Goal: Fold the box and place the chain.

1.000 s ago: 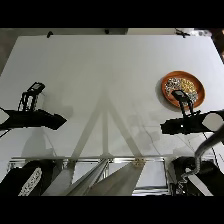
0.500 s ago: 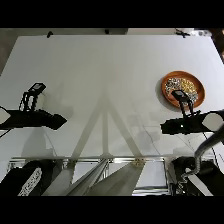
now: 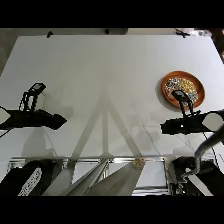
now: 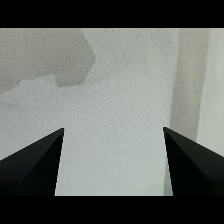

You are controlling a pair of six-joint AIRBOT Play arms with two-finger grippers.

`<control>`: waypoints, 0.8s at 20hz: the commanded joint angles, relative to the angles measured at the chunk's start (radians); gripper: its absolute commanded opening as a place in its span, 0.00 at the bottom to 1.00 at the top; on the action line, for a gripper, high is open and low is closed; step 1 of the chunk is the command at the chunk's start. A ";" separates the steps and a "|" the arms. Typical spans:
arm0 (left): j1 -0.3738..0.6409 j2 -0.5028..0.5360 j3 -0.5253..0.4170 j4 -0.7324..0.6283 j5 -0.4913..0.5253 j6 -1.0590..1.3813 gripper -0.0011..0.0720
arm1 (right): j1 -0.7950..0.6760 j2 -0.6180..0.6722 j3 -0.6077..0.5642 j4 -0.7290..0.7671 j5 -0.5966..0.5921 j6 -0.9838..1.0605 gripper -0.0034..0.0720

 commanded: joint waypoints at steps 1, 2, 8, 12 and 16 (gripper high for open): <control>-0.001 0.000 0.000 0.000 0.008 0.000 0.96 | -0.001 0.001 0.000 0.000 0.000 0.000 0.06; 0.000 0.000 0.000 0.000 0.014 0.000 0.96 | -0.001 0.001 0.000 0.000 0.000 0.000 0.06; 0.000 0.000 0.000 0.000 0.051 0.000 0.96 | -0.001 0.001 0.000 0.000 0.000 0.000 0.06; -0.001 0.000 0.000 0.000 0.053 0.000 0.96 | -0.001 0.001 0.000 0.000 0.000 0.000 0.06; 0.000 0.000 0.000 0.001 0.053 0.000 0.96 | -0.001 0.001 0.000 0.000 0.000 0.000 0.06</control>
